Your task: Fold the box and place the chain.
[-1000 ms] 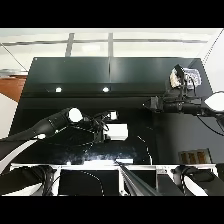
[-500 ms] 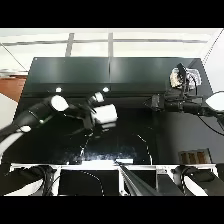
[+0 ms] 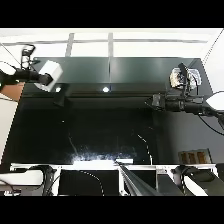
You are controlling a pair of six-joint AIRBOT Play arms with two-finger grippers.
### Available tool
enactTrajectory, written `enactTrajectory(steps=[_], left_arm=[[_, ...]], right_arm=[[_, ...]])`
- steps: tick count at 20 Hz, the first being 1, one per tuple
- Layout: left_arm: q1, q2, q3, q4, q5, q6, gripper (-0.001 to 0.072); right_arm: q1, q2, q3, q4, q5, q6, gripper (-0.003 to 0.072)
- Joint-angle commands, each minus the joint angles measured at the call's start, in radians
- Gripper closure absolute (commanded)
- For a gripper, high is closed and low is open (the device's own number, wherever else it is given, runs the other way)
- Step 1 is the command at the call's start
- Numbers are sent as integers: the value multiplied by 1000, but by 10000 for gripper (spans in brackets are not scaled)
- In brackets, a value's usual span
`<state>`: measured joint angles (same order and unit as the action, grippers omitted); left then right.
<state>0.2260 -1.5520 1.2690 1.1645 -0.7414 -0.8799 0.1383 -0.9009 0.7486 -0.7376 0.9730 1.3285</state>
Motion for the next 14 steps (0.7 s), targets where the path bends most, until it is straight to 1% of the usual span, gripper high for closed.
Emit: enactTrajectory(steps=[1,2,4,7,8,9,10,12,14], left_arm=[[103,-189,236,88,3,-154,326],[105,-234,286,81,2,-158,326],[101,-308,354,81,-2,-188,326],[81,-368,377,81,-8,-210,326],[78,-380,377,81,-17,-210,304],[76,-385,377,82,-18,-231,110],[76,-383,382,84,-17,-250,-7],[76,-357,426,121,-64,-254,-10],[77,-313,504,141,-162,-274,-10]], right_arm=[[0,1,1,1,-11,3,639],[0,1,1,0,-23,3,639],[0,1,0,0,-60,3,640],[0,1,0,0,-88,3,639],[0,1,1,0,-86,3,639],[0,1,1,0,-81,3,639],[0,1,1,-1,-75,3,639],[0,1,1,0,-69,3,639],[-1,1,1,-2,-69,2,639]])
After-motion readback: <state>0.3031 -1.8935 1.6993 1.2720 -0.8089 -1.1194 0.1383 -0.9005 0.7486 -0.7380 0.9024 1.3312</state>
